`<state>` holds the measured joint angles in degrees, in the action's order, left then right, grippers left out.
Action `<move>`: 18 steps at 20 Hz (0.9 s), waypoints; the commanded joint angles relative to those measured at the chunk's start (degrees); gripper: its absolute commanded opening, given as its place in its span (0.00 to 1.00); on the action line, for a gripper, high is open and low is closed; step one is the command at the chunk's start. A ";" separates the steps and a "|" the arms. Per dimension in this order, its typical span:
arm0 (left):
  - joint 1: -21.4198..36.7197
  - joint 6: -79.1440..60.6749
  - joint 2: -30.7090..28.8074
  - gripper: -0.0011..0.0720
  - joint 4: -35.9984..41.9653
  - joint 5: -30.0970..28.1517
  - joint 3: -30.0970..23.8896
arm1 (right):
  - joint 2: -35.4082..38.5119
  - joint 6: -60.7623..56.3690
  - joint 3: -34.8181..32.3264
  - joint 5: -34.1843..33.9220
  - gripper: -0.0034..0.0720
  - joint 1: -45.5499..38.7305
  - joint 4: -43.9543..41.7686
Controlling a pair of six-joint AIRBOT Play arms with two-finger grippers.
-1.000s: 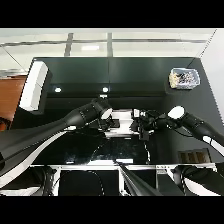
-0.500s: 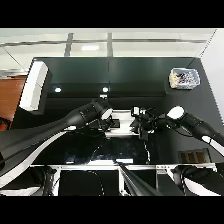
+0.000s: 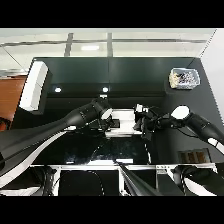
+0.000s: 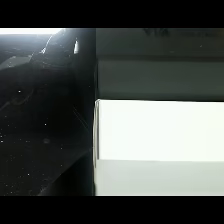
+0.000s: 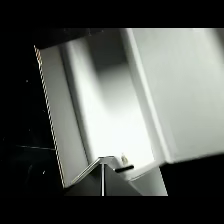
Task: Fold the box and place the chain.
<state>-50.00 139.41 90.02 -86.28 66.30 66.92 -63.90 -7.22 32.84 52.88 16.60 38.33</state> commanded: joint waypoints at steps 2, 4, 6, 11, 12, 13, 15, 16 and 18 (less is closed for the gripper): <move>0.02 -0.09 0.00 0.05 -0.02 0.17 0.02 | 7.17 -26.64 4.17 8.85 0.06 -7.54 6.93; 0.02 -0.11 0.00 0.05 -0.02 0.22 0.02 | 11.56 -36.44 7.28 13.42 0.06 -14.01 8.00; 0.02 -0.11 0.00 0.05 -0.02 0.22 0.02 | 14.64 -43.45 8.02 14.01 0.06 -21.66 9.75; 0.02 -0.11 0.00 0.05 -0.02 0.17 0.02 | 13.94 -65.35 0.74 2.14 0.06 -35.45 17.53; 0.04 -0.09 0.00 0.05 -0.02 0.17 0.02 | 13.05 -67.87 -1.99 1.33 0.06 -36.06 16.04; 0.02 -0.09 0.00 0.05 -0.02 0.17 0.02 | 11.58 -67.56 -4.31 2.16 0.06 -35.89 12.79; 0.02 -0.09 0.00 0.05 0.00 0.20 0.02 | 6.45 -61.33 -7.10 7.41 0.06 -33.88 4.76; 0.04 -0.11 0.00 0.05 0.00 0.20 0.02 | 3.45 -57.77 -7.23 9.92 0.06 -31.93 1.53; 0.04 -0.09 0.00 0.05 -0.02 0.17 0.02 | -0.66 -54.31 -7.23 10.78 0.06 -28.09 -3.02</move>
